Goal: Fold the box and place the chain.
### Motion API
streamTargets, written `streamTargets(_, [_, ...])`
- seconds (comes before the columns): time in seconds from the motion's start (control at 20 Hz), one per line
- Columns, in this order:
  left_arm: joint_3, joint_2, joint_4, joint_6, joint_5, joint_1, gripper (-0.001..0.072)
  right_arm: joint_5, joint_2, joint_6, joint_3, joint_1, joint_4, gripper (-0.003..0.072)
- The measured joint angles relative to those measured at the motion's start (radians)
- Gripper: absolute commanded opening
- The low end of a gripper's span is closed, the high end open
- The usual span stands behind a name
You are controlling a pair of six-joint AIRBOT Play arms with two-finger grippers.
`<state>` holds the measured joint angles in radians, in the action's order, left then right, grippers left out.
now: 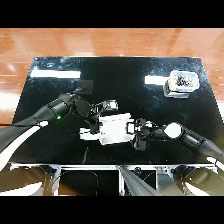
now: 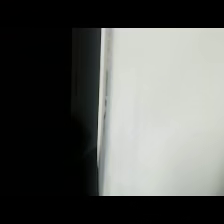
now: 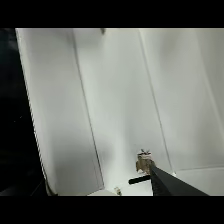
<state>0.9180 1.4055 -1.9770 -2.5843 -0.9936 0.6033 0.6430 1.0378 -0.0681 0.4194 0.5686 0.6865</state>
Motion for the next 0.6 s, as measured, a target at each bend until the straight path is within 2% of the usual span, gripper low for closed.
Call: streamTargets(0.6, [0.004,0.0,0.003,-0.003,0.006,0.001,0.0017,-0.053,-0.055,0.08,0.002,-0.006,-0.003,0.0706])
